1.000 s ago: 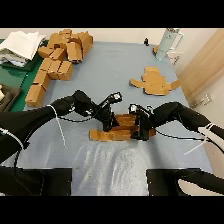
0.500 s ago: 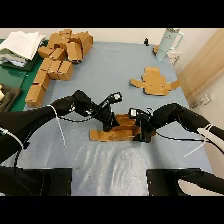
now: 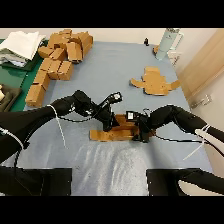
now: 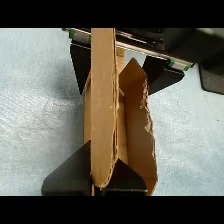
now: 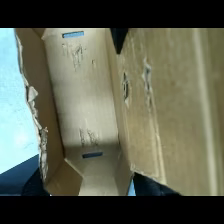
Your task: Fold the box.
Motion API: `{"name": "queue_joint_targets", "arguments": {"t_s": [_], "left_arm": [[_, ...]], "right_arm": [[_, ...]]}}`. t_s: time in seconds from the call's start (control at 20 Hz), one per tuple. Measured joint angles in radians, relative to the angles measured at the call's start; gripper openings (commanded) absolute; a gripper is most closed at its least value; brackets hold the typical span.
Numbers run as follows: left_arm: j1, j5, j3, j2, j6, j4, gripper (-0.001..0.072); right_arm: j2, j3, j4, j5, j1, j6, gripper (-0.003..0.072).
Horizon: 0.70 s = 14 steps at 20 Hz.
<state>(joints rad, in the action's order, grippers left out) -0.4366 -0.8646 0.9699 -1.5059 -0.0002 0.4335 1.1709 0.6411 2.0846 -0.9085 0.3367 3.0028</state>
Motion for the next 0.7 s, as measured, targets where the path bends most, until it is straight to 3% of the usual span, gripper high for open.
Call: {"name": "queue_joint_targets", "arguments": {"t_s": [0.15, 0.2, 0.7], "left_arm": [[0.0, 0.0, 0.0, 0.0, 0.0, 0.0, 0.0016], [0.0, 0.0, 0.0, 0.0, 0.0, 0.0, 0.0016], [0.0, 0.0, 0.0, 0.0, 0.0, 0.0, 0.0016]], "right_arm": [[0.001, 0.0, -0.008, 0.011, 0.005, 0.0, 0.0612], [0.003, 0.0, -0.01, 0.011, 0.006, 0.0, 0.0501], [0.014, -0.006, -0.014, 0.015, 0.007, 0.002, 0.0503]]}}
